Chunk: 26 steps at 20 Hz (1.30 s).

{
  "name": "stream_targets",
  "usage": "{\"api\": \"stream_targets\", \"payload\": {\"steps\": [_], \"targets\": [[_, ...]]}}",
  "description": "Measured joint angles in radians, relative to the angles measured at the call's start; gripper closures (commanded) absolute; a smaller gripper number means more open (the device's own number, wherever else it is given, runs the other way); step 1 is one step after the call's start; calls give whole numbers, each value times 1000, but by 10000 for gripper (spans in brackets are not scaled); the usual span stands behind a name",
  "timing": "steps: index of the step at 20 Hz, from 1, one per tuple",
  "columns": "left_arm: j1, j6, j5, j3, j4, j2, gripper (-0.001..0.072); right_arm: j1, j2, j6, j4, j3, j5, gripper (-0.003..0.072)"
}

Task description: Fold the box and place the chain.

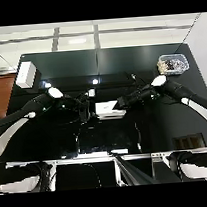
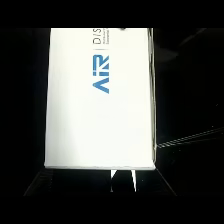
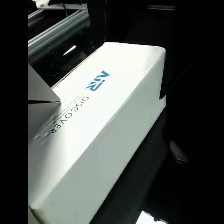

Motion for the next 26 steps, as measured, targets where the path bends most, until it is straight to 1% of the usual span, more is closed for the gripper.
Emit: {"api": "stream_targets", "payload": {"steps": [1, 2, 3, 4, 6, 9, 11, 14, 16, 20, 24, 26], "targets": [[0, -2, 0, 2, 3, 1, 348, -9, 5, 1, -17, 14, 25, 674], [0, -6, 0, 6, 9, 2, 227, -23, 14, 3, -41, 31, 56, 674], [0, -6, -3, 13, 19, 3, 4, -44, 27, 8, -55, 53, 97, 674], [0, -14, -3, 21, 27, 3, -8, -67, 47, 13, -49, 75, 149, 674], [0, -53, -20, 46, 32, 5, -8, -132, 101, 32, -77, 106, 252, 674], [2, -98, -108, 100, 82, 16, -6, -248, 216, 75, -159, 128, 363, 674], [-2, -112, -147, 130, 100, 35, -6, -315, 294, 104, -220, 134, 405, 673], [-35, -139, -157, 182, 102, 51, -5, -376, 378, 127, -275, 138, 429, 673], [-78, -170, -115, 207, 78, 47, -5, -393, 405, 132, -293, 140, 429, 673], [-157, -260, -8, 231, -2, -2, -5, -406, 426, 142, -308, 140, 397, 673], [-179, -344, 42, 238, -27, -49, -5, -409, 432, 142, -319, 140, 380, 673], [-185, -363, 48, 240, -35, -67, -4, -410, 433, 142, -324, 140, 370, 673]]}}
